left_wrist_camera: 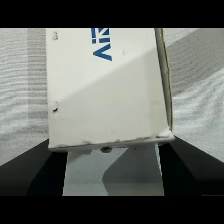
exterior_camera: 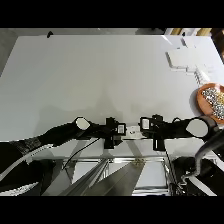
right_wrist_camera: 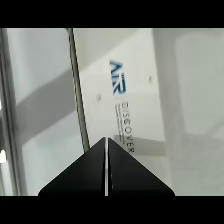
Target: Fold the box and place the chain.
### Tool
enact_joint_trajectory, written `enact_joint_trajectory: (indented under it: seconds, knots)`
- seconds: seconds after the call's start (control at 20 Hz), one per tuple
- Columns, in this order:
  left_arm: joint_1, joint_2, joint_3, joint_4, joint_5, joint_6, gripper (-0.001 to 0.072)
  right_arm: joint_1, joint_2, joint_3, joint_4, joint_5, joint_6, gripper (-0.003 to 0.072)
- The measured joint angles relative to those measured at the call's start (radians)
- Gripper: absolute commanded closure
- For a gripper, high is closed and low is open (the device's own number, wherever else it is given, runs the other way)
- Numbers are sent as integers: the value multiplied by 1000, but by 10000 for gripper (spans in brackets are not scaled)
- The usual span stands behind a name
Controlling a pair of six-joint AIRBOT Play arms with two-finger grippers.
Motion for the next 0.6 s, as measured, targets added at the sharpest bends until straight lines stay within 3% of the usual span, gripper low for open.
enact_joint_trajectory:
  seconds: [0.25, 0.6]
  knots:
    - [0, 0, 0, 0, 0, 2, 503, -119, 85, 21, -187, 3, 290, 666]
    - [0, 0, 0, 1, 0, 2, 503, -362, 88, 26, -410, 18, 618, 666]
